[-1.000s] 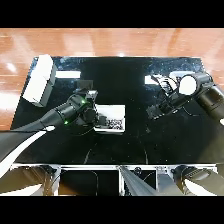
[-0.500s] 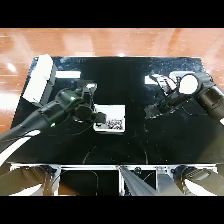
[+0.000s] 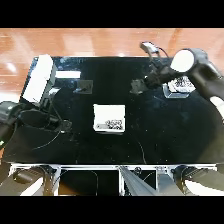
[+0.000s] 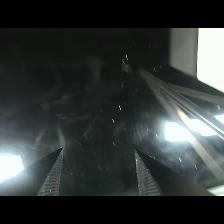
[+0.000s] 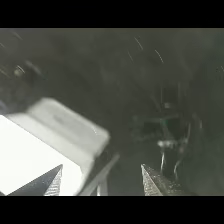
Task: Fold the box and place the chain.
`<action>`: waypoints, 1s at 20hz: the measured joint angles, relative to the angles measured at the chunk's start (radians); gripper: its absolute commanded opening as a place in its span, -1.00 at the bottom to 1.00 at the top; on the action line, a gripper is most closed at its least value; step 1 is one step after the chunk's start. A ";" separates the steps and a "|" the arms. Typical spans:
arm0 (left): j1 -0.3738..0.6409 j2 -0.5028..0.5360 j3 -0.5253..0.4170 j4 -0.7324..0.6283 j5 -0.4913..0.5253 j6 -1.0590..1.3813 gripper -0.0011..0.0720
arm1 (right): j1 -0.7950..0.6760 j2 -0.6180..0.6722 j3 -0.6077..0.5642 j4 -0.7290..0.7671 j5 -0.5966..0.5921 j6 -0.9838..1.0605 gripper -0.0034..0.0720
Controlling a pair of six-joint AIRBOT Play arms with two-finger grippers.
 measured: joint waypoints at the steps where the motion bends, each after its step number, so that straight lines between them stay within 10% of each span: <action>1: 0.028 0.018 -0.017 -0.029 -0.003 0.033 0.55 | 0.016 -0.041 0.037 0.002 -0.007 -0.023 0.65; 20: 0.107 0.064 -0.064 -0.121 -0.109 0.140 0.54 | 0.288 -0.233 0.164 0.077 0.229 -0.513 0.65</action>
